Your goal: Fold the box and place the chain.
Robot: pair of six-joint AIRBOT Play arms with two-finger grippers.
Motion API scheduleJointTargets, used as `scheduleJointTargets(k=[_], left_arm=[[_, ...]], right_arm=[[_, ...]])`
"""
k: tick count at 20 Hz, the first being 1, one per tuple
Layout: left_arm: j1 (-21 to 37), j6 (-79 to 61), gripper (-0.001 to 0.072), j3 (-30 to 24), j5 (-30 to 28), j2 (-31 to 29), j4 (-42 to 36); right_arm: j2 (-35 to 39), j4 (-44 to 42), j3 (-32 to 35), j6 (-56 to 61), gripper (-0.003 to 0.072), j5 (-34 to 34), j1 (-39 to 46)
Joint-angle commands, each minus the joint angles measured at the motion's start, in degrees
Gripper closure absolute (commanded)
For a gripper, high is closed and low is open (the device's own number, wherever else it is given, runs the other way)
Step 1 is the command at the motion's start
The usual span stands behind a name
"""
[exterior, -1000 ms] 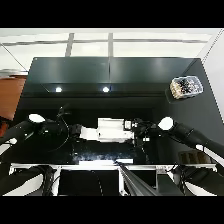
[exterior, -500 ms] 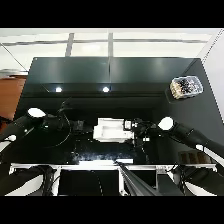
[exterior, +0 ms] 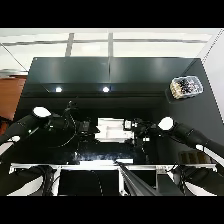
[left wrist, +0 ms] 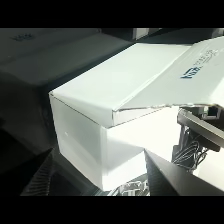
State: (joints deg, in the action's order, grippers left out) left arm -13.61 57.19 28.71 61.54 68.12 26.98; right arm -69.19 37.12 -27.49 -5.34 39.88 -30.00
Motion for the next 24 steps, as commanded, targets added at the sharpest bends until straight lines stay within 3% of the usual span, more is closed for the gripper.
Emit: scheduleJointTargets(k=[1,10,16,19,24], left_arm=[[-1.9,1.7,0.0084,0.1,-0.5,-0.1,0.2],[-13.3,20.6,0.0089,0.1,-16.4,-9.3,13.1],[-19.2,26.3,0.0089,0.2,-19.8,-9.3,13.1],[-20.4,29.2,0.0156,0.4,-19.8,-9.3,15.3],[-20.6,32.5,0.0155,0.4,-19.5,-9.3,19.3]], right_arm=[[0.0,0.0,0.0,0.0,0.0217,-0.1,0.0],[0.0,0.0,0.0,0.0,0.0216,-0.1,0.0],[0.0,0.0,0.0,0.0,0.0216,-0.1,0.0],[0.0,0.0,0.0,0.0,0.0217,-0.1,0.0],[0.0,0.0,0.0,0.0,0.0217,-0.1,0.0]])
